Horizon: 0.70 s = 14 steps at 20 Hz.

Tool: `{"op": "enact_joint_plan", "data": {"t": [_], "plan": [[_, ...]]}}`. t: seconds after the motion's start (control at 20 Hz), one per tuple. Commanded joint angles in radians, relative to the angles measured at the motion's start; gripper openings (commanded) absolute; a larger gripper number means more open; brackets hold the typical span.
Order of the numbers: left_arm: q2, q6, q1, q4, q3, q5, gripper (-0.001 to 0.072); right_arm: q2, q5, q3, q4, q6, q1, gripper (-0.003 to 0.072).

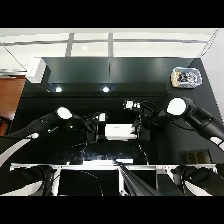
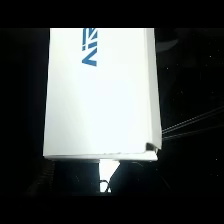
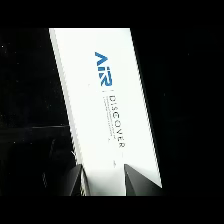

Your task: Fold the box and place the chain.

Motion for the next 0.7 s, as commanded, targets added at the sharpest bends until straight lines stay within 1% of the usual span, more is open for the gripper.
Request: {"op": "enact_joint_plan", "data": {"t": [0.0,0.65], "plan": [[0.000,-0.001,0.000,0.000,0.001,0.000,0.0406,0.000,0.000,0.000,-0.008,0.000,0.003,0.0244],[0.000,-0.001,0.000,0.000,0.001,0.000,0.0406,0.000,-0.006,0.000,-0.019,0.000,0.003,0.0246]]}}
